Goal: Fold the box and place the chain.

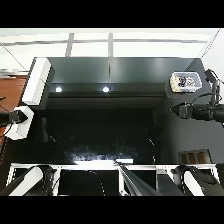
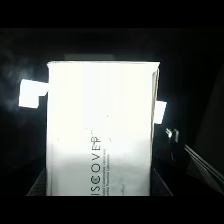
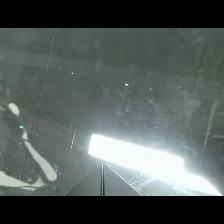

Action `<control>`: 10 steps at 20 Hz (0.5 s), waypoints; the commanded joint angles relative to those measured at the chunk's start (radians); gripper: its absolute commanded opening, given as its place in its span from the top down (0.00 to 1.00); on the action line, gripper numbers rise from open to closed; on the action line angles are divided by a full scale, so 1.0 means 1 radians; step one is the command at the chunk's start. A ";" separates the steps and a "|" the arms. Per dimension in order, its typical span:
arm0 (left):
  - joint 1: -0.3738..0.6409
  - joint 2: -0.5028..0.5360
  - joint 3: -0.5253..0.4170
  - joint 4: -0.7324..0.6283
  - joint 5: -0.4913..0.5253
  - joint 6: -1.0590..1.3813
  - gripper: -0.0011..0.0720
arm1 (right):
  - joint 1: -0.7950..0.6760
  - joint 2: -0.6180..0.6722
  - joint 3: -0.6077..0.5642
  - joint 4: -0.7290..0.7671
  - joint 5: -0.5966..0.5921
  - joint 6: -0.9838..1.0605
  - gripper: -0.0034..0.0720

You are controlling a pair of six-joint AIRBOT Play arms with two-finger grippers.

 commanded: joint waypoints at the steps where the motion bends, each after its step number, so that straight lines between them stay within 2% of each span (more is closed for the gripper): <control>1: 0.023 -0.061 -0.001 -0.147 0.098 0.211 0.68 | 0.000 0.000 0.000 0.000 -0.019 0.006 0.94; 5: 0.013 -0.139 0.000 -0.152 0.208 0.224 0.68 | 0.000 0.000 0.000 0.000 -0.049 0.006 0.94; 10: -0.064 -0.198 0.000 -0.159 0.369 0.292 0.68 | 0.000 0.000 0.000 0.000 -0.073 0.006 0.94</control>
